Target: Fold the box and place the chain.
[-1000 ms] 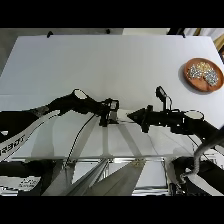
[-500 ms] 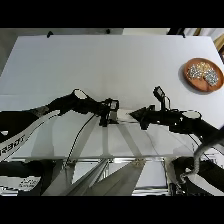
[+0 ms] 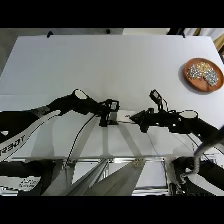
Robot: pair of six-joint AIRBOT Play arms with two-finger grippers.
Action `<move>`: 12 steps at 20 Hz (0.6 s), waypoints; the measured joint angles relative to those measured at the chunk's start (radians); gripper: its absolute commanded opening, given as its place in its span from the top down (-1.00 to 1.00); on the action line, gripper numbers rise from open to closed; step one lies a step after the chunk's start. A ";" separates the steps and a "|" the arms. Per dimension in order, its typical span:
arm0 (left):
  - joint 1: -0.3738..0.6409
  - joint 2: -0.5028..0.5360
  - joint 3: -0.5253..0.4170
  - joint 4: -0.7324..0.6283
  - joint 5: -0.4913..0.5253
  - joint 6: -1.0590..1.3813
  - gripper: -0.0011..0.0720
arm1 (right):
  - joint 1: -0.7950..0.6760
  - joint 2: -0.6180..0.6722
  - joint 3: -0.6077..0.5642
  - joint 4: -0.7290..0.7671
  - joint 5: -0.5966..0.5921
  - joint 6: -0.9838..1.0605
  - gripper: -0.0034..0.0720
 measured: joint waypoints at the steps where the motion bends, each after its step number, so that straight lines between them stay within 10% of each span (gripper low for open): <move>1: 0.000 0.000 0.000 0.000 0.000 0.000 0.59 | 0.000 -0.001 0.000 -0.014 -0.003 0.005 0.88; 12: 0.000 0.000 0.000 -0.005 0.002 -0.002 0.59 | 0.002 0.013 0.077 -0.128 -0.004 0.082 0.88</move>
